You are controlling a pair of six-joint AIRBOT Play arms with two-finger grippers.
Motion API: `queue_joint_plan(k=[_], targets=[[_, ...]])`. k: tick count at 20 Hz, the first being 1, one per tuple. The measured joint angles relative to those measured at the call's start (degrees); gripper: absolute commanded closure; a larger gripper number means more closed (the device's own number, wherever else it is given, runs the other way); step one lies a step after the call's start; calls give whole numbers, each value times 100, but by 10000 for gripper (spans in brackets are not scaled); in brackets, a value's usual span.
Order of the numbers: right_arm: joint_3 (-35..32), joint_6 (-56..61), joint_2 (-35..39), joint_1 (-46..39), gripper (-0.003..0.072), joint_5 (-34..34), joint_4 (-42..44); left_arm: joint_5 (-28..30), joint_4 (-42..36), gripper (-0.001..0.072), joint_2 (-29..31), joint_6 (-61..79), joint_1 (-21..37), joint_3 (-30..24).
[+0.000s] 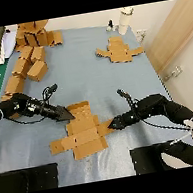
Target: Fold the box.
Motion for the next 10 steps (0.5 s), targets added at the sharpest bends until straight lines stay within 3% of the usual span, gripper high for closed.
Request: queue_joint_plan(k=[8,9,10], targets=[[0,0,0,0,684,2,0,48,-37,474,-240,133,-192,140],[0,0,0,0,684,2,0,66,-44,568,-256,144,-208,166],[0,2,0,0,684,2,0,70,-48,594,-269,151,-210,192]])
